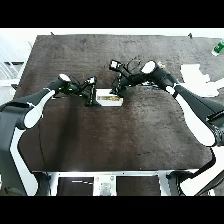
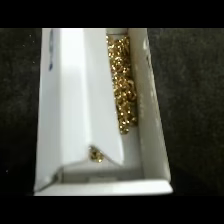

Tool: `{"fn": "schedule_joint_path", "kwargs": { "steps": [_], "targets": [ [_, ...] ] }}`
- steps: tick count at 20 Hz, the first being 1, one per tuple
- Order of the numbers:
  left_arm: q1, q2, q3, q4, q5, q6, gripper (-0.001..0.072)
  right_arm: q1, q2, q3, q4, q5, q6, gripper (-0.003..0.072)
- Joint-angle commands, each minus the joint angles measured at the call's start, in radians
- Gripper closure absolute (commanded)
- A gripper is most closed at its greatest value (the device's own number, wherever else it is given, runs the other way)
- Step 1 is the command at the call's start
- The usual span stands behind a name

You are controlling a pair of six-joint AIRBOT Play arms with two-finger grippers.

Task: Fold the box and place the chain.

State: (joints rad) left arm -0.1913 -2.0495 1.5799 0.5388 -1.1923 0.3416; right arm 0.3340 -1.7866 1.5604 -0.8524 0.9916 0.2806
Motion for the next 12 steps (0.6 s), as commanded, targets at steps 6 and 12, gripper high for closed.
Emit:
{"fn": "schedule_joint_path", "kwargs": {
  "steps": [6,12],
  "targets": [
    [0.0,0.001,0.0,-0.001,0.006,-0.001,0.023,0.02,0.0,-0.031,0.003,0.039,0.007,0.0258],
    [0.0,0.001,0.0,-0.001,0.005,-0.001,0.0231,0.02,0.0,-0.032,0.002,0.041,0.014,0.0258]
  ]
}}
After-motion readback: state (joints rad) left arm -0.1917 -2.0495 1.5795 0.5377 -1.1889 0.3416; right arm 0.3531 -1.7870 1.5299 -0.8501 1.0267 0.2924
